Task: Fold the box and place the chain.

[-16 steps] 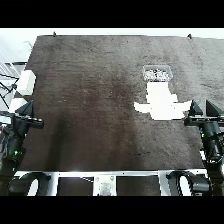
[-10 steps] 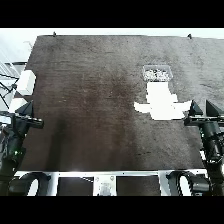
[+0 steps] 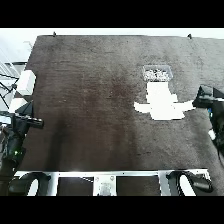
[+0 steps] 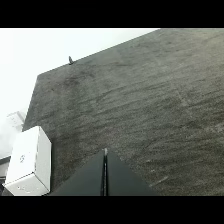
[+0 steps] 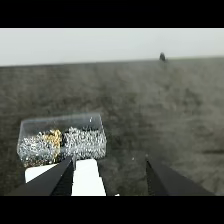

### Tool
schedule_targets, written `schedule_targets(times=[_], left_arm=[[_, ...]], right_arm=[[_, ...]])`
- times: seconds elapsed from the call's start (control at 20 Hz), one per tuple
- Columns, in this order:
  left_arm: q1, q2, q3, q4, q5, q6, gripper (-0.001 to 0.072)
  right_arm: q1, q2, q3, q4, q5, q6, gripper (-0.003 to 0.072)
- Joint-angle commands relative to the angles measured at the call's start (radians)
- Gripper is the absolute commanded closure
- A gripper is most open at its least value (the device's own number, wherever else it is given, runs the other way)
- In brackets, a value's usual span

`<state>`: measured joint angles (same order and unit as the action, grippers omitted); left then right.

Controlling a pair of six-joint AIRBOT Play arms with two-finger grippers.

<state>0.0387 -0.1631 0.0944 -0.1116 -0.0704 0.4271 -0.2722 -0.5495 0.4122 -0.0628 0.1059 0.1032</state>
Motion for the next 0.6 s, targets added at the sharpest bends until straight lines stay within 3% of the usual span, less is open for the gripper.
schedule_targets(times=[0.0, 0.15, 0.35, 0.55], left_arm=[[0.0, 0.001, 0.0, 0.0, 0.0, 0.0, 0.069], [0.0, 0.001, 0.0, 0.0, 0.0, 0.0, 0.0689], [0.0, 0.001, 0.0, 0.0, 0.0, 0.0, 0.0689], [0.0, 0.001, 0.0, 0.0, 0.0, 0.0, 0.069]], right_arm=[[-0.201, -0.339, 0.206, -0.075, 0.337, 0.19, 0.0173], [-0.414, -0.569, 0.423, -0.405, 0.72, 0.469, 0.0167], [-0.542, -0.809, 0.749, -0.662, 1.04, 0.625, 0.0142], [-0.546, -1.067, 1.065, -0.83, 1.268, 0.661, 0.0142]])
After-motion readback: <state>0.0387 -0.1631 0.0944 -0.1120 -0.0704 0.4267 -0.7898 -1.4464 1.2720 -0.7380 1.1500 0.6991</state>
